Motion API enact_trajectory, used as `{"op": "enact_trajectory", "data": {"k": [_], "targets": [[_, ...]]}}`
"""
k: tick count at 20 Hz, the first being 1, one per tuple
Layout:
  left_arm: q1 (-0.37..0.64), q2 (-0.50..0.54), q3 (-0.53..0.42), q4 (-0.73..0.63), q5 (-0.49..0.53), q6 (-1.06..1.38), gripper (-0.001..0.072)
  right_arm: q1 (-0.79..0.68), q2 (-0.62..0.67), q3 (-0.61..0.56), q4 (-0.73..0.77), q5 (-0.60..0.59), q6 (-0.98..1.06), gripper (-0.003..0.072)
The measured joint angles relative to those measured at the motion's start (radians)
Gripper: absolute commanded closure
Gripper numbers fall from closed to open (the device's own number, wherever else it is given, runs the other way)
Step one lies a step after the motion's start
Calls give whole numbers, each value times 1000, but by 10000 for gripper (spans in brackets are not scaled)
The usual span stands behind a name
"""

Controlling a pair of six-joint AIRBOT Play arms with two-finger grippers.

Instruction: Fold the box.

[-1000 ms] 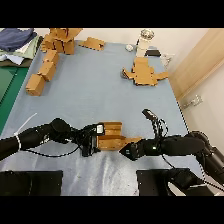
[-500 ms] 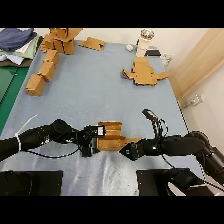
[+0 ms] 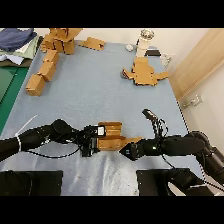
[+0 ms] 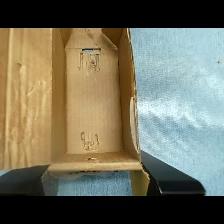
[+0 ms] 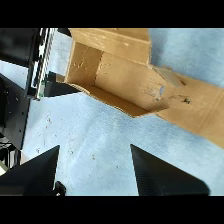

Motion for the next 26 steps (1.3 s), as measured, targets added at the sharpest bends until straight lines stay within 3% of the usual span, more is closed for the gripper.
{"op": "enact_trajectory", "data": {"k": [4,5,7,14,15,16,20,26], "targets": [[0,0,0,-1,2,-1,349,0,-3,0,5,11,63,-19],[0,0,0,0,2,-1,349,0,-11,0,6,28,81,13],[0,0,0,0,3,-1,349,0,-39,0,26,66,113,343],[0,1,0,0,4,-1,349,0,-211,10,111,165,172,436],[0,1,0,0,4,-1,349,0,-235,23,115,166,171,581],[0,1,0,0,3,-1,349,0,-256,38,119,171,164,681],[0,1,0,0,3,-1,349,-18,-368,164,120,201,96,683],[0,1,0,0,3,-1,349,-86,-674,293,114,172,-84,684]]}}
